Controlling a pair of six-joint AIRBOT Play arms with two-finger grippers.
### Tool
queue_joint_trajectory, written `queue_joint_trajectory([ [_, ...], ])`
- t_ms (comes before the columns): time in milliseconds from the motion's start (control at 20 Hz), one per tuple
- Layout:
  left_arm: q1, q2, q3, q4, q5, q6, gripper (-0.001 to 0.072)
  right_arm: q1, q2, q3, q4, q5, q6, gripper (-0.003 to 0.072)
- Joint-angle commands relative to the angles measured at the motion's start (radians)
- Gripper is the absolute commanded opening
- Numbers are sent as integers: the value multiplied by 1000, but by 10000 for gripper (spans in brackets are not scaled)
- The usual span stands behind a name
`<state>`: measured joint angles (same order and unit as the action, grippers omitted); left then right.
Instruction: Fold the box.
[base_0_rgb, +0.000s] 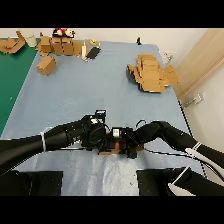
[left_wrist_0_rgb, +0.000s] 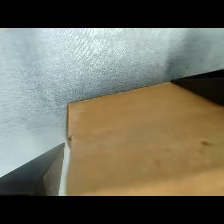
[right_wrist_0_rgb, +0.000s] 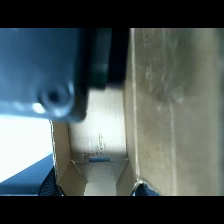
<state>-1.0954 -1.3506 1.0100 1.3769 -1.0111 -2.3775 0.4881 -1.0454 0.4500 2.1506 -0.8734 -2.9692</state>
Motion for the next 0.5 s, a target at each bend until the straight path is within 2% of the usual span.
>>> queue_joint_trajectory([
  [0,0,43,1,31,-40,-1,577,0,0,0,0,0,-1,505],
  [250,0,99,1,42,-98,6,574,0,0,0,0,0,-1,504],
  [300,0,111,1,46,-109,6,535,0,0,0,0,0,-1,505],
  [350,0,120,1,46,-119,6,434,0,0,0,0,0,-1,505],
  [450,0,141,1,45,-132,6,406,0,0,0,0,0,-1,505],
])
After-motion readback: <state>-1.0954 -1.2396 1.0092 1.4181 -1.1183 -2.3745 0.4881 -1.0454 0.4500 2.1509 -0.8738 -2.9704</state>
